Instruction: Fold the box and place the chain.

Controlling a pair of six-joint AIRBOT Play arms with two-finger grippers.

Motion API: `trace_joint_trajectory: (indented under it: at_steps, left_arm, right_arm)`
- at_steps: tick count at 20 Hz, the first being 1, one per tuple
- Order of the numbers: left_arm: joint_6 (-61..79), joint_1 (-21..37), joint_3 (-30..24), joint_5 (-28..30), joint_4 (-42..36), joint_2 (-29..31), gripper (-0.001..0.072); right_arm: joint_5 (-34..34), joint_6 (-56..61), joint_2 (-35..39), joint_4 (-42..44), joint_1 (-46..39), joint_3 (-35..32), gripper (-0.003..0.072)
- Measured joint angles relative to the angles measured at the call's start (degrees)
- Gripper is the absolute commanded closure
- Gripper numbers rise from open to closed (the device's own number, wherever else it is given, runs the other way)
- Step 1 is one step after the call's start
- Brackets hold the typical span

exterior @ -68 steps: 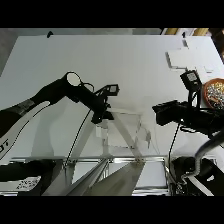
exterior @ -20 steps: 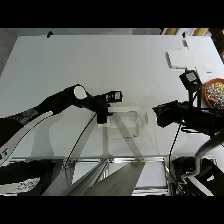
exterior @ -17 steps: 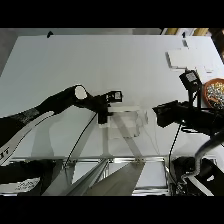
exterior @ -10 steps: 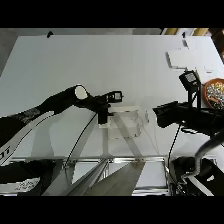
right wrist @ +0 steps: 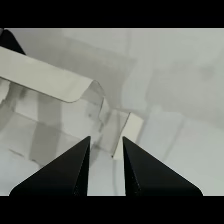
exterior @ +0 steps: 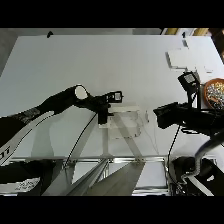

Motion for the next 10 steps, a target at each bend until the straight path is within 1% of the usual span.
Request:
trace_joint_trajectory:
  at_steps: [4,10]
  left_arm:
    - [0.35,0.0,0.04,-0.07,-0.11,0.0,0.0706]
    - [5.27,-0.02,0.22,-0.48,-0.63,0.0,0.0707]
  right_arm:
    - [0.09,-1.6,0.0,-0.04,0.0,0.0,0.0457]
    - [0.11,-2.21,0.0,-0.04,0.0,0.0,0.0457]
